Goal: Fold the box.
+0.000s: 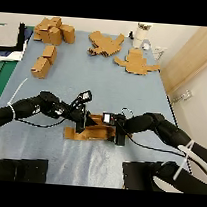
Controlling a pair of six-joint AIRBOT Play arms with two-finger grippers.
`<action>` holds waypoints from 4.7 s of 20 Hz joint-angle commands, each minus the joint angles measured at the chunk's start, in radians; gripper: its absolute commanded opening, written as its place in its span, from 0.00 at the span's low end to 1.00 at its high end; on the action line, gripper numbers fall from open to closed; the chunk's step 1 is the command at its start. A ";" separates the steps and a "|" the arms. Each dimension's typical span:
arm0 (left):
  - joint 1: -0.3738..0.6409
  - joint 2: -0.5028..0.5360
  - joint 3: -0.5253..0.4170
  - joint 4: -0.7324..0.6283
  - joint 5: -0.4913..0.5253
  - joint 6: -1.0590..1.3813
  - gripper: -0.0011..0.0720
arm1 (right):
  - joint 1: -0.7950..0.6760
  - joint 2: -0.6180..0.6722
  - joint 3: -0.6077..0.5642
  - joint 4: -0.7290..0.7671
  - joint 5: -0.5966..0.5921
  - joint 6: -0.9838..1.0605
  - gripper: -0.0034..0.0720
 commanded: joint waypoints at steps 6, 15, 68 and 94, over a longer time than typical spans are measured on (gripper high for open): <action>0.000 0.001 0.001 0.000 0.000 0.000 0.03 | -0.033 -0.068 0.026 0.002 -0.038 -0.085 1.00; 0.000 0.000 0.001 0.000 0.000 0.000 0.03 | -0.031 -0.111 0.026 0.035 -0.032 -0.089 1.00; 0.058 0.078 0.001 0.059 0.008 -0.242 0.68 | -0.031 -0.133 0.026 0.041 -0.027 -0.088 0.68; -0.029 0.133 0.001 0.135 0.203 -1.264 0.03 | -0.031 -0.133 0.026 0.040 -0.027 -0.088 0.68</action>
